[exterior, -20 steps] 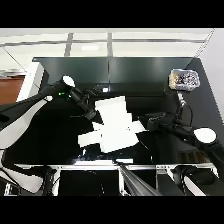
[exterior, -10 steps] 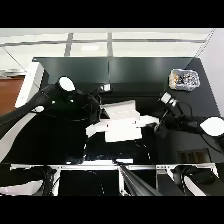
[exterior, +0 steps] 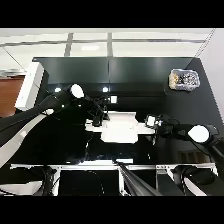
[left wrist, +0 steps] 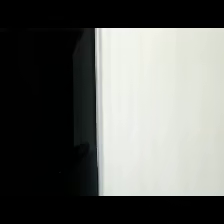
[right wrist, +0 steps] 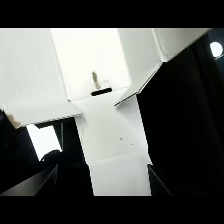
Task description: Fold the box and place the chain.
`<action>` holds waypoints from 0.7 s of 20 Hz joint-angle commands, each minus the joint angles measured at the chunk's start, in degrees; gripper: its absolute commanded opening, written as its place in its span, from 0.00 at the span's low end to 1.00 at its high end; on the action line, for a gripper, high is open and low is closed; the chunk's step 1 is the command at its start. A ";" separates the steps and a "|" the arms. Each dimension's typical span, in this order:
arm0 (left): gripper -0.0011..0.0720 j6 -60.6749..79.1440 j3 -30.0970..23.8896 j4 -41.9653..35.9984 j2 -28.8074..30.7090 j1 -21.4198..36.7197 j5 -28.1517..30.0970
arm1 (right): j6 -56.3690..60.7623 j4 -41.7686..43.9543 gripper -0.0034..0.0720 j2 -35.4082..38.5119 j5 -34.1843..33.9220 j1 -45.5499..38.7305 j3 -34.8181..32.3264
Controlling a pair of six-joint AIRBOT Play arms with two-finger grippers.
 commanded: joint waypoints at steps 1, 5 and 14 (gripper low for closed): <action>0.05 -1.70 0.00 0.46 -1.46 -0.13 0.24 | -5.03 2.78 0.89 -2.27 -0.50 0.33 -1.20; 0.05 -1.70 0.00 0.48 -1.62 -0.13 0.17 | -5.16 4.55 0.89 -4.52 -0.31 1.62 -1.20; 0.05 -1.70 0.00 0.26 -1.62 -0.15 0.15 | -5.92 12.68 0.89 -10.10 -4.13 6.05 -1.20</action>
